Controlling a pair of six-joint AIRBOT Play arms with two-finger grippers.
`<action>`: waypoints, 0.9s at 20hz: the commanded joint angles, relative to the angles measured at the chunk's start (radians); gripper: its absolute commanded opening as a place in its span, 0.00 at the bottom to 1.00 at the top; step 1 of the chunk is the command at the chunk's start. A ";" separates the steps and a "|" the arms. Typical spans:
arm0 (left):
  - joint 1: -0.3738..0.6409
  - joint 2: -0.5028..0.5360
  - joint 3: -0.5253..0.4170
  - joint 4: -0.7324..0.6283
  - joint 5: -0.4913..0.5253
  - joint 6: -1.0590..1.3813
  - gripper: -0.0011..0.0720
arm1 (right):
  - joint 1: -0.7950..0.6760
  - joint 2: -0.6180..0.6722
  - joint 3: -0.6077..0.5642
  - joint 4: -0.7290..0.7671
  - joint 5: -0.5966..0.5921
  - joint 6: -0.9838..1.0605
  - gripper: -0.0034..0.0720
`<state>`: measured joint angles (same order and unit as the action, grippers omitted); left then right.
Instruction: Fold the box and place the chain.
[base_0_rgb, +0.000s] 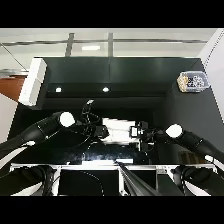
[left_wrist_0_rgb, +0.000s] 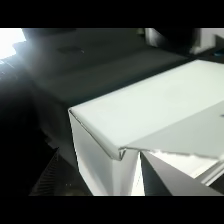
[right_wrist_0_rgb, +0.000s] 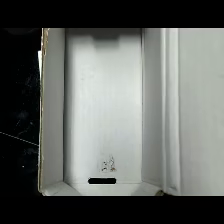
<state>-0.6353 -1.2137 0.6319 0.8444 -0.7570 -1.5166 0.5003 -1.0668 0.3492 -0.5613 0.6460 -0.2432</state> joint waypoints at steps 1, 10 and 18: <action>-0.045 0.000 0.036 0.173 0.013 -0.186 0.81 | 0.001 -0.001 0.000 0.001 0.000 0.000 0.68; -0.293 -0.067 0.211 0.738 -0.178 -0.880 0.74 | 0.001 -0.001 0.000 0.000 -0.001 0.000 0.67; -0.312 -0.144 0.272 0.687 -0.200 -0.897 0.54 | 0.001 -0.001 0.000 0.000 0.000 0.000 0.67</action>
